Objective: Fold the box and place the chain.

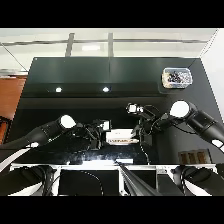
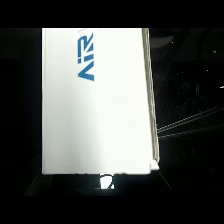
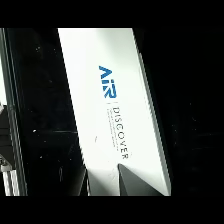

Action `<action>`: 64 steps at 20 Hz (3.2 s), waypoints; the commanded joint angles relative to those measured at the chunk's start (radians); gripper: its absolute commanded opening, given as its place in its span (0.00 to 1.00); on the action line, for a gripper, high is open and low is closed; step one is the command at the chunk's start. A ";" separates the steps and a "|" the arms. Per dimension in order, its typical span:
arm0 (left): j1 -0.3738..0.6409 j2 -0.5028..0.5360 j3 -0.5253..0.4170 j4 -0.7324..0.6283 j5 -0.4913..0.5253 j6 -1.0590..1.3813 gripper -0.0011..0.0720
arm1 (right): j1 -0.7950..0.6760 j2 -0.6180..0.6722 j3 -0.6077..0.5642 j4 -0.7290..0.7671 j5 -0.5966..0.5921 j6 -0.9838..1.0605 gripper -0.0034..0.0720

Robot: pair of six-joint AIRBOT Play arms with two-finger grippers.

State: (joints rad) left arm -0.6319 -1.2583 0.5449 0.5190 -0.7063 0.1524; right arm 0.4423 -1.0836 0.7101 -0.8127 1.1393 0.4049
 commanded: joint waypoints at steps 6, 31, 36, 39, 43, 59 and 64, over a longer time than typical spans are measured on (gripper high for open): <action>0.000 0.000 0.000 0.000 0.000 0.000 0.59 | 0.001 0.007 0.000 0.000 0.019 0.020 0.33; 0.000 0.000 0.000 0.000 0.000 0.000 0.59 | 0.054 0.005 0.000 -0.103 0.000 0.109 0.32; 0.000 0.000 0.000 0.000 0.000 0.000 0.59 | 0.044 0.028 0.012 -0.097 0.023 0.143 0.32; 0.000 0.000 0.000 0.000 0.000 0.000 0.59 | -0.010 0.081 0.056 -0.097 0.096 0.301 0.32; 0.000 0.000 0.000 0.000 0.000 0.000 0.59 | -0.172 0.125 0.018 0.002 0.189 0.621 0.07; 0.000 0.000 0.000 0.000 0.000 0.000 0.59 | -0.055 -0.112 -0.175 0.358 -0.160 0.680 0.06; 0.000 0.000 0.000 0.000 0.000 0.000 0.59 | -0.055 -0.111 -0.174 0.352 -0.174 0.679 0.06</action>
State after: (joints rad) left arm -0.6323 -1.2583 0.5449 0.5190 -0.7067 0.1532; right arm 0.3866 -1.1904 0.5369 -0.4332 0.9909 1.0748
